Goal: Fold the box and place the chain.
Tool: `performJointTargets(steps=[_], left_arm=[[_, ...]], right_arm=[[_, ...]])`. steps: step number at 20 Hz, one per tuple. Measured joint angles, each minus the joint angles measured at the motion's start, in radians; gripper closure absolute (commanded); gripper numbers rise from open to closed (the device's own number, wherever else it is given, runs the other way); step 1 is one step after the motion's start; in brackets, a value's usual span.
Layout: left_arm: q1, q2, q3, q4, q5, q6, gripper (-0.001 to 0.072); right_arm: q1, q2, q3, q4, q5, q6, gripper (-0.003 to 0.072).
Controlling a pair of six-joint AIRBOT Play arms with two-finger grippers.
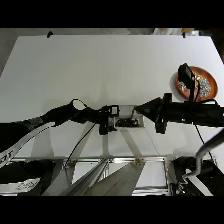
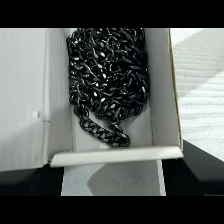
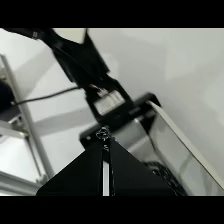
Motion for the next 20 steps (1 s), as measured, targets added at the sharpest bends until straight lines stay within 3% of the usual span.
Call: performJointTargets(steps=[6,16,20], left_arm=[[0.000,0.000,0.000,0.000,0.000,0.000,0.0457],[0.000,0.000,0.000,0.000,0.000,0.000,0.0457],[0.000,0.000,0.000,0.000,0.000,0.000,0.0457]], right_arm=[[0.142,0.003,0.000,0.112,-0.143,-0.066,0.0669],[0.171,0.001,0.003,0.209,-0.269,-0.112,0.0669],[0.171,-0.006,0.036,0.185,-0.285,-0.082,0.0669]])
